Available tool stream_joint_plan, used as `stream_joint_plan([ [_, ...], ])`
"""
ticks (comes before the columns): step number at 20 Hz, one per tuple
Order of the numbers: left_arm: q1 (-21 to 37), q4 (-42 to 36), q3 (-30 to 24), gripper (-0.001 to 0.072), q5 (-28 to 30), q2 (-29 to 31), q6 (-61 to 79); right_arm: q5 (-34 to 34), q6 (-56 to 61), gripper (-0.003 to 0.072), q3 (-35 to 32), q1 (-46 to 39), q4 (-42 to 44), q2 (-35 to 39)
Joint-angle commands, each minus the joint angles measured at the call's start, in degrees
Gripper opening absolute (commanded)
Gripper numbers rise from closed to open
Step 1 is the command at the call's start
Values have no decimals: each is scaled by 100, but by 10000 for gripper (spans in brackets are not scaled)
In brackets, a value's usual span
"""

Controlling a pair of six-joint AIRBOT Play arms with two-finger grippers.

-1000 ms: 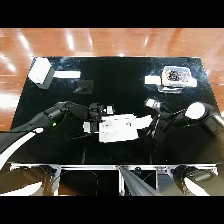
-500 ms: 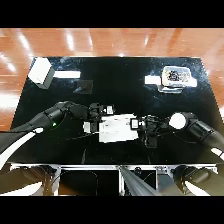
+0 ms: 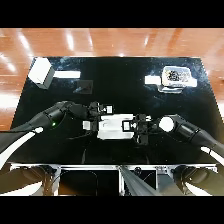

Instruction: Fold the box and place the chain.

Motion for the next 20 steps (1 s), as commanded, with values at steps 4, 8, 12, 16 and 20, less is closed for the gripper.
stream_joint_plan([
  [4, 4, -17, 2, 21, 22, 0, -2, -232, 472, 706, 4, 42, 245, 306],
  [8, 4, -20, 2, 20, 13, 0, -2, -308, 1038, 706, 4, 7, 240, 382],
  [12, 2, -20, 2, 20, 26, 0, 0, -522, 1475, 705, 4, 9, 240, 382],
  [16, 2, -20, 2, 21, 26, 0, 0, -791, 1679, 705, 4, 9, 221, 413],
  [20, 4, -17, 2, 21, 26, 0, 0, -802, 1692, 705, 4, 4, 15, 590],
])
